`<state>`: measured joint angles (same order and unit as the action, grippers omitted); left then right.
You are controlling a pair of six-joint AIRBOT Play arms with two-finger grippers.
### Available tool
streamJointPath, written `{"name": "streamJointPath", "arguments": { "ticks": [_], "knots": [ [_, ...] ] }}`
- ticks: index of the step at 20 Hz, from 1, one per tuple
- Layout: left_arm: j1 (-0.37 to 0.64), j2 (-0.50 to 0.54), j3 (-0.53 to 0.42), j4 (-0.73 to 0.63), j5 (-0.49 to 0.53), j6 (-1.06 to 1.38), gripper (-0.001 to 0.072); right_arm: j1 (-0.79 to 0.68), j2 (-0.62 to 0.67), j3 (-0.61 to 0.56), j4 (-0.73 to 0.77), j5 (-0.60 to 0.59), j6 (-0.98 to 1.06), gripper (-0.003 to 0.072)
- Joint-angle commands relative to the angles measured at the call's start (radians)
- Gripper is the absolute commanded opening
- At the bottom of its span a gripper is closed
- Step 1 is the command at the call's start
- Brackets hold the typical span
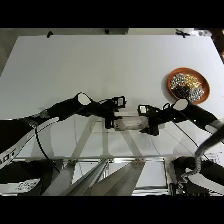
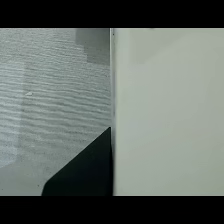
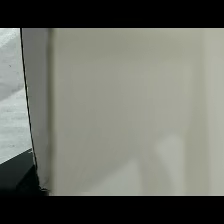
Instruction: Fold the box and place the chain.
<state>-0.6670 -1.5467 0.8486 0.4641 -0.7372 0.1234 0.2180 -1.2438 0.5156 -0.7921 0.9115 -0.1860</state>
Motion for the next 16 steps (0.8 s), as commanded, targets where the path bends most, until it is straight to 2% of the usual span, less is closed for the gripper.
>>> {"name": "streamJointPath", "arguments": {
  "ticks": [1,6,16],
  "knots": [
    [-0.001,0.0,0.0,0.0,0.0,0.0,0.001,0.001,-0.003,-0.001,0.006,-0.011,0.001,0.0527],
    [-0.001,0.0,0.0,0.0,0.0,0.0,0.001,0.001,-0.003,-0.001,0.002,-0.01,0.001,0.0457],
    [-0.001,0.0,0.0,0.0,0.0,0.0,0.001,0.001,-0.003,-0.001,0.003,-0.003,0.001,0.0457]
  ]
}}
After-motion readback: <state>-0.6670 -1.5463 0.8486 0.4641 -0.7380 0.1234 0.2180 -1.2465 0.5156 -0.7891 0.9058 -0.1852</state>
